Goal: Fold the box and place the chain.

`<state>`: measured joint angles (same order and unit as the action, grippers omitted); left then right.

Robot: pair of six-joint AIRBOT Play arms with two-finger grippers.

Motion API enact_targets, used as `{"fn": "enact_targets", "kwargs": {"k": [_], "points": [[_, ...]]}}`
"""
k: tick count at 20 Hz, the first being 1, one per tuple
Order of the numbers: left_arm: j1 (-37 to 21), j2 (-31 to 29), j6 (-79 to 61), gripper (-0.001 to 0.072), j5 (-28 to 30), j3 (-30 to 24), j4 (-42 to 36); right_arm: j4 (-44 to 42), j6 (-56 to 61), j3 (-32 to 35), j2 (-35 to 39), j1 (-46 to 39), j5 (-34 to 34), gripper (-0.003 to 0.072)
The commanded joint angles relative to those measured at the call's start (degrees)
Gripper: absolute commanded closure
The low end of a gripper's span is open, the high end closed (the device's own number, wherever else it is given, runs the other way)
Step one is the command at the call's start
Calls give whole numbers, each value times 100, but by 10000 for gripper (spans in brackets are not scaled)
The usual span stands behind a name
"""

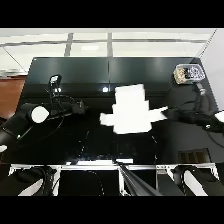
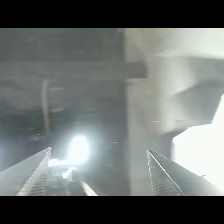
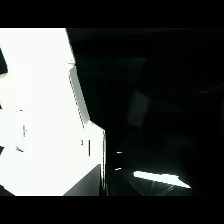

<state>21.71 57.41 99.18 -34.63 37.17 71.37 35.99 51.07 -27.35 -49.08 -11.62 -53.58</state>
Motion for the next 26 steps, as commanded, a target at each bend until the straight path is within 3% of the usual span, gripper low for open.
{"fn": "enact_targets", "kwargs": {"k": [1,5,11,15,17,19,20,21,22,25,26], "points": [[-61,444,-2000,35,-9,195,-1884,-273,-24,479,105,1215,1005,674],[-636,1895,-4813,34,-1613,999,-4968,-282,-26,481,105,1674,1414,674],[-483,3534,-4710,34,-2326,2072,-4819,-282,-26,481,105,1744,1386,674],[-225,4325,-5274,92,-3899,2820,-4603,-282,-26,481,105,1744,1381,674],[-188,4522,-5265,227,-4266,3095,-4030,-282,-26,481,105,1744,1381,674],[-188,4553,-5294,379,-4229,3185,-3668,-280,-26,481,105,1744,1381,674],[-188,4555,-5418,388,-4232,3209,-3648,-278,-28,481,105,1744,1377,674],[-184,4557,-5604,505,-4258,3239,-3646,-278,-28,481,105,1744,1375,674],[-170,4557,-5759,514,-4284,3268,-3639,-278,-28,481,105,1744,1377,674],[-168,4557,-6137,687,-4555,3375,-3641,-280,-28,479,107,1744,1381,653],[-175,4555,-6144,689,-4614,3414,-3630,-275,9,457,107,1744,1370,375]]}}
